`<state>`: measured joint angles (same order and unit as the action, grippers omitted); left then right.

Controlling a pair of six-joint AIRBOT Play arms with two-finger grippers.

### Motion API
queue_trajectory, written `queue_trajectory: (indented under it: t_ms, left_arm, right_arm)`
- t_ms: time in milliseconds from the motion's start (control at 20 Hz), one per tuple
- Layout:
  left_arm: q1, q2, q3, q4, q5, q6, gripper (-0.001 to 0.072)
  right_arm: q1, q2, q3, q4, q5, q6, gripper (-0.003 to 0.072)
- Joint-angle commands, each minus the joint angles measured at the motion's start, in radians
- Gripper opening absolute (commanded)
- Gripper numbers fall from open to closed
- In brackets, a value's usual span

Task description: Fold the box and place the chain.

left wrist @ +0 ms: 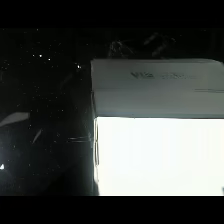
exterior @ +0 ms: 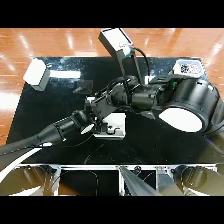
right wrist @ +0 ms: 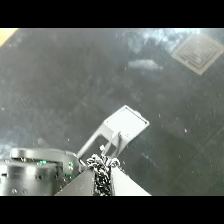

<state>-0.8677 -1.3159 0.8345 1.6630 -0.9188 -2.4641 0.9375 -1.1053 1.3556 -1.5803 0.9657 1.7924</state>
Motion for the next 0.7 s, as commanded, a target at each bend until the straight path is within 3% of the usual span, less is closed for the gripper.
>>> queue_trajectory:
  t_ms: [0,250,550,600,650]
  left_arm:
    - [0.000,-0.001,0.000,0.000,-0.001,0.000,0.0022]
    - [0.000,-0.001,0.000,0.000,0.000,0.000,0.0022]
    - [0.000,-0.001,0.000,0.001,0.002,0.000,0.0022]
    - [0.000,-0.001,0.000,0.001,0.002,0.000,0.0022]
    - [0.000,-0.001,0.000,0.001,0.002,0.000,0.0022]
  right_arm:
    - [0.005,-0.001,0.002,0.000,0.087,-0.035,0.0038]
    - [0.010,-0.001,-0.027,-0.045,0.264,-0.039,0.0037]
    - [0.010,-0.005,-0.136,0.039,0.200,-0.035,0.0037]
    - [0.010,-0.010,-0.138,0.036,0.199,-0.027,0.0080]
    - [0.010,-0.016,-0.138,0.036,0.199,-0.019,0.0359]
